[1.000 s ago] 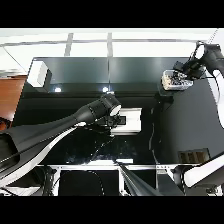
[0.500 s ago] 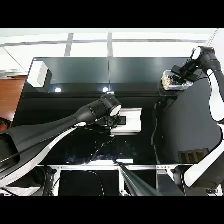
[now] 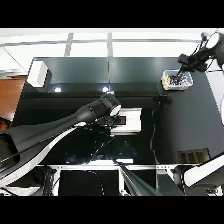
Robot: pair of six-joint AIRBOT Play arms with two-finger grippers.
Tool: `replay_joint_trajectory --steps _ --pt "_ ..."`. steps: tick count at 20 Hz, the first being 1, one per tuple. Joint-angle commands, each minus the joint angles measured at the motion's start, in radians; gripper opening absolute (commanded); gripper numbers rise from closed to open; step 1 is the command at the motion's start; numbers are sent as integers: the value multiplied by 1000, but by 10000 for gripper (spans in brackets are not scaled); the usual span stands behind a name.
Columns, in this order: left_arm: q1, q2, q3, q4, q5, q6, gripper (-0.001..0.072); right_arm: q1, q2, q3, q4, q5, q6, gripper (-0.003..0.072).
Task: Fold the box and place the chain.
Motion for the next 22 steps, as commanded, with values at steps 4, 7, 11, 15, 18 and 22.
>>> replay_joint_trajectory --steps 4,7,11,15,18,22 --pt "0 0 0 0 0 0 23 4 270 1 122 -17 -200 13" --pt "0 0 0 0 1 0 23 3 416 1 142 -50 -241 13" --pt "0 0 0 0 0 0 23 4 586 -5 243 37 -313 12" --pt "0 0 0 0 0 0 22 4 722 -16 355 69 -351 12" --pt "0 0 0 0 -2 0 23 20 805 -16 373 154 -350 12" --pt "0 0 0 0 -2 0 22 109 888 -50 391 310 -350 13"
